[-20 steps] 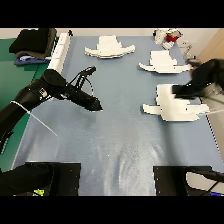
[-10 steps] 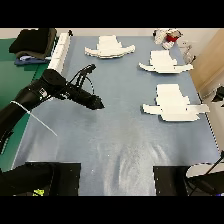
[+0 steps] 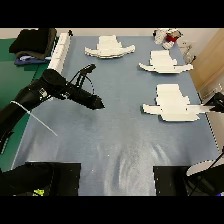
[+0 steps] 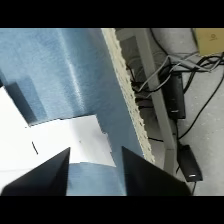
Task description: Fold the box.
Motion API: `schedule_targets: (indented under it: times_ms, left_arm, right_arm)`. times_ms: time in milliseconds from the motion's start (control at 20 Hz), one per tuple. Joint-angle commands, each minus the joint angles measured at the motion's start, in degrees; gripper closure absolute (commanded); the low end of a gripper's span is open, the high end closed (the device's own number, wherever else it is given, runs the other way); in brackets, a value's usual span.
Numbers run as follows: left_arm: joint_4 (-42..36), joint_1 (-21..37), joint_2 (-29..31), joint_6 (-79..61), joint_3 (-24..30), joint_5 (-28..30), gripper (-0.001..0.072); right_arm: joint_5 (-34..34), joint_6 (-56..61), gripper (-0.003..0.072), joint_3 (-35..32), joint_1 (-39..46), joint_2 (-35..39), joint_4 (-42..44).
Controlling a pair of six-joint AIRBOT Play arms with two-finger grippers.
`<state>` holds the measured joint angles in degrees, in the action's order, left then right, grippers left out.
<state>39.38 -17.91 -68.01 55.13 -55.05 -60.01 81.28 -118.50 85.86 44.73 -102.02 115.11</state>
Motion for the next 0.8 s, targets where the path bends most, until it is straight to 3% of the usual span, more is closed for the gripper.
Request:
schedule_targets:
  times_ms: [0,100,150,200,250,350,400,450,750]
  left_arm:
    - [0.0,0.0,0.0,0.0,-0.1,-0.1,0.0697]
    - [0.0,0.0,0.0,0.0,-0.1,-0.1,0.0697]
    - [0.0,0.0,0.0,0.0,-0.1,-0.2,0.0697]
    - [0.0,0.0,0.0,0.0,-0.1,-0.3,0.0698]
    - [0.0,0.0,0.0,0.0,-0.1,-0.5,0.0697]
    - [-0.1,0.0,0.0,0.0,-0.1,-0.5,0.0698]
    - [-0.2,0.0,0.0,0.0,-0.1,-0.4,0.0697]
    - [-0.5,0.0,0.0,0.0,-0.1,-0.4,0.0697]
    - [-2.6,0.1,0.0,0.0,-0.1,0.5,0.0697]
  right_arm:
    - [2.5,-1.6,0.0277,0.1,0.2,-1.0,1.8]
    - [3.7,-2.5,0.0279,0.1,0.2,-1.0,3.7]
    - [4.7,-3.2,0.0349,0.1,0.2,-0.9,5.9]
    - [5.9,-4.6,0.0491,0.1,0.2,-0.7,8.3]
    - [7.0,-5.0,0.0532,0.1,0.1,-0.5,10.3]
    - [8.8,-5.0,0.0536,0.1,-0.4,-0.3,13.9]
    - [9.6,-4.9,0.0646,0.1,-1.0,-0.3,15.4]
    - [9.7,-4.6,0.0685,0.1,-1.9,-0.3,16.4]
    - [9.1,3.6,0.0686,-2.8,-13.6,4.7,20.1]
